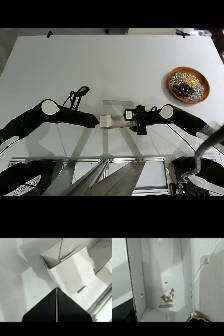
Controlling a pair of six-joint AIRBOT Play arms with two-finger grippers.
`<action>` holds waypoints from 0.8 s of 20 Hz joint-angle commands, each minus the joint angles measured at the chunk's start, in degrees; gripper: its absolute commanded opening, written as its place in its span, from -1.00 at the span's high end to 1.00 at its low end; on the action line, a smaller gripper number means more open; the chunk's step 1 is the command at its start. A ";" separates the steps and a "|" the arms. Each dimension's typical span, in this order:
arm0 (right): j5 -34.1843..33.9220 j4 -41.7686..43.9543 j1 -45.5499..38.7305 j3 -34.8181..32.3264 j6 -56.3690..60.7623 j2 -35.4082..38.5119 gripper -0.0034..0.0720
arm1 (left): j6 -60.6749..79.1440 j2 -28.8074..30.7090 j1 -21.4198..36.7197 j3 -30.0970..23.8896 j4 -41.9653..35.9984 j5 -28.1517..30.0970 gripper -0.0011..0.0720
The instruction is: Fold the box and place the chain.
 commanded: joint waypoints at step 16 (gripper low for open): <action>0.46 -0.31 -0.02 0.02 -0.13 0.04 -0.17 | -0.15 0.94 -1.40 0.02 0.28 0.48 0.01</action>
